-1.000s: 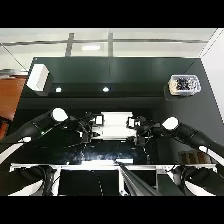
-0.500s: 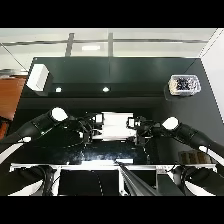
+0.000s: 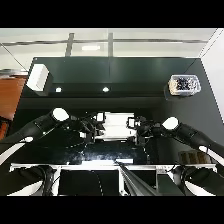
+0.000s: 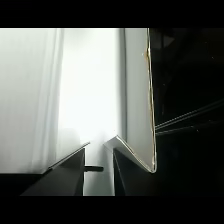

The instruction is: Fold the box and place the chain.

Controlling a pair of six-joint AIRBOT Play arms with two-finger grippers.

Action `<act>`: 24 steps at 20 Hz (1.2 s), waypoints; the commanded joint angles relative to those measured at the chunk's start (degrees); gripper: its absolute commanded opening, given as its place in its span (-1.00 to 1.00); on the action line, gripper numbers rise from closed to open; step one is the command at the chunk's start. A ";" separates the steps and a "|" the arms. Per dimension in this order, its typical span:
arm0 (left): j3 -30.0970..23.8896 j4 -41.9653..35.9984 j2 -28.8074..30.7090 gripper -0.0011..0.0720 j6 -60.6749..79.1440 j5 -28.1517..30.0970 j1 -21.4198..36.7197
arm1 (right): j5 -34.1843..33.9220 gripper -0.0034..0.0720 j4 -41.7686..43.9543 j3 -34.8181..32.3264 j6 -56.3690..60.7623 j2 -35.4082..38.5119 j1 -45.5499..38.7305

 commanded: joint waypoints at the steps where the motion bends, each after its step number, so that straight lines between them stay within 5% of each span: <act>1: 0.00 -0.46 -0.33 -0.37 -0.02 1.53 -0.39 | 0.07 0.17 0.07 0.02 0.04 0.00 0.04; 6: 0.00 -0.48 -0.52 -0.34 -0.02 1.44 -0.42 | 0.07 0.18 0.07 0.00 0.04 0.00 0.07; 8: 0.00 -0.48 -0.52 -0.05 -0.02 1.31 -0.42 | 0.07 0.17 0.07 0.02 0.04 0.00 0.04; 12: 0.00 -0.46 -0.52 0.13 -0.02 1.55 -0.42 | 0.07 0.17 0.07 0.00 0.04 0.00 0.04; 14: 0.00 -0.46 -0.52 -0.05 -0.02 1.62 -0.42 | 0.07 0.17 0.07 0.02 0.04 0.00 0.04; 17: 0.00 -0.46 -0.52 0.14 -0.02 1.53 -0.42 | 0.07 0.17 0.07 0.00 0.04 0.00 0.04; 18: 0.00 -0.46 -0.52 0.12 -0.02 1.44 -0.39 | 0.07 0.17 0.07 0.00 0.04 0.00 0.04; 20: 0.02 -0.17 -0.37 -0.56 0.00 1.38 -0.39 | 0.07 0.18 0.07 0.00 0.04 0.00 0.04; 22: 0.17 0.98 1.05 -0.88 -0.07 2.01 -0.20 | 0.07 0.18 0.07 0.02 0.04 0.00 0.04; 24: 0.15 3.93 3.65 -0.89 -5.16 2.03 0.83 | 0.07 0.18 0.07 0.00 0.04 0.00 0.04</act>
